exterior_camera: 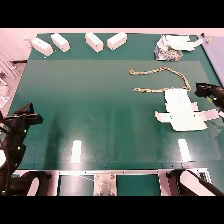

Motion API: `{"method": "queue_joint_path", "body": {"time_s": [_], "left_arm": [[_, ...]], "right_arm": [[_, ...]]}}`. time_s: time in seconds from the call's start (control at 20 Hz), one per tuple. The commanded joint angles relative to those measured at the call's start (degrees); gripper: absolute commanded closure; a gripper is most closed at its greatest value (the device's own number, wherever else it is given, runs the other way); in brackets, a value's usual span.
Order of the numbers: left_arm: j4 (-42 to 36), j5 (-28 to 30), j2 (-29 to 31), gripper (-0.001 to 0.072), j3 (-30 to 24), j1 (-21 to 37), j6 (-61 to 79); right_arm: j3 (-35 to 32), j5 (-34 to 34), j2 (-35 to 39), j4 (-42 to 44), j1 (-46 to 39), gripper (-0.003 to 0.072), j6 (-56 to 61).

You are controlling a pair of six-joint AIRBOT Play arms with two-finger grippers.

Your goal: Fold the box and place the chain.

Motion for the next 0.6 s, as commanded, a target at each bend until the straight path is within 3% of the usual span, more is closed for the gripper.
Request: {"method": "queue_joint_path", "body": {"time_s": [0.0, 0.25, 0.55], "left_arm": [[0.02, -0.02, 0.02, 0.069, 0.04, -0.02, 0.0], [0.02, 0.0, 0.04, 0.069, 0.04, -0.02, 0.0], [0.02, 0.0, 0.04, 0.069, 0.04, -0.02, 0.0]], "right_arm": [[3.04, 11.28, -3.96, -3.67, -10.23, 0.0446, 3.63], [13.81, 15.08, -9.86, -20.17, -20.0, 0.0447, 10.84], [37.59, 39.63, -30.71, -34.18, -26.12, 0.0406, 25.83]]}}
